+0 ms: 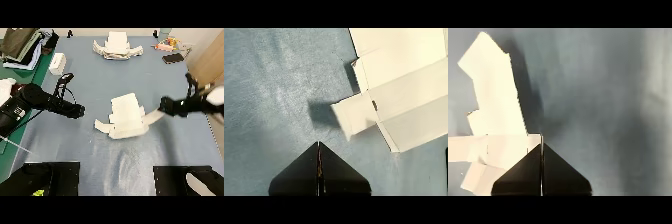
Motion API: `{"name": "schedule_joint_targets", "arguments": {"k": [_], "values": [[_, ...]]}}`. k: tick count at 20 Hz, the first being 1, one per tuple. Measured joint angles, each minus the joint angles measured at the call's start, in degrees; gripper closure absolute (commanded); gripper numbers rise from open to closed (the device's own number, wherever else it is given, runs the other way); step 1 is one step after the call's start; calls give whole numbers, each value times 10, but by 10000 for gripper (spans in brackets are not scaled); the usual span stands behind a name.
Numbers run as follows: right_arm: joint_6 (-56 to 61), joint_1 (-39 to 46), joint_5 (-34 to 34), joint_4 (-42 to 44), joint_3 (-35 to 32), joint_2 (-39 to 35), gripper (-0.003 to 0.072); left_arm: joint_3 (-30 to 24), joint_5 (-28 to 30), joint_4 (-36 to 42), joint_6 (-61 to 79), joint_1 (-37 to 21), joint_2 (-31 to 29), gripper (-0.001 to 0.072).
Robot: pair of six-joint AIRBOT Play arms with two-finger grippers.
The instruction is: Fold the box.
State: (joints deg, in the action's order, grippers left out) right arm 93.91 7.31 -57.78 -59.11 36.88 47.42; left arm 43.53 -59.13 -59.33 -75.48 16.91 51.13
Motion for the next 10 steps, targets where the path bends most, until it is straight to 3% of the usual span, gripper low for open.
{"name": "schedule_joint_targets", "arguments": {"k": [2, 3, 4, 5, 10], "values": [[47, -35, 16, -19, -67, -66, 682, 0, -11, 4, 9, -4, -2, 696], [69, -49, 19, -30, -94, -91, 593, 0, -16, 7, 14, -5, -3, 696], [83, -61, 20, -37, -113, -108, 415, 0, -18, 11, 18, -7, -3, 696], [94, -70, 19, -40, -126, -120, 362, 0, -22, 15, 20, -7, -4, 696], [121, -89, -28, -69, -144, -114, 338, 0, -47, 28, 26, -9, -4, 696]]}}
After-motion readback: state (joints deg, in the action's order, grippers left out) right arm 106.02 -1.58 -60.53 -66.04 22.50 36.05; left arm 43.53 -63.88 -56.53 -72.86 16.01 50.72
